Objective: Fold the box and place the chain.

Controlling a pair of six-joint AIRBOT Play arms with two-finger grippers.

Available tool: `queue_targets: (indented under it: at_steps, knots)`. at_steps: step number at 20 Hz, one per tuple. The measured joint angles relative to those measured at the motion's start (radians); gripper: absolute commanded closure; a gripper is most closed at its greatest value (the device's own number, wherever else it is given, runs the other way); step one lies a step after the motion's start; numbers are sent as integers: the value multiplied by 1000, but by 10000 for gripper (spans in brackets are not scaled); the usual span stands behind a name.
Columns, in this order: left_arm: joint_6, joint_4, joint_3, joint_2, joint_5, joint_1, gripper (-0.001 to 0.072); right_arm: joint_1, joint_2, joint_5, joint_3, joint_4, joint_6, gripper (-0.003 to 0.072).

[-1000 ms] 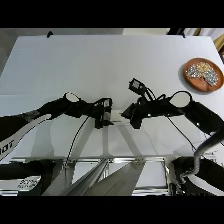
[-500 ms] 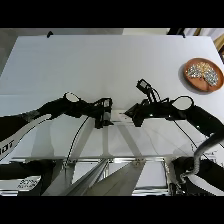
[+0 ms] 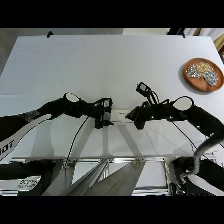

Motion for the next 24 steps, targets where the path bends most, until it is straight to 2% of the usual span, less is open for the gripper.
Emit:
queue_targets:
  at_steps: [24]
  knots:
    - [1, 1, 0, 0, 0, 0, 567, 50, -44, -47, -50, -93, 52, 674]
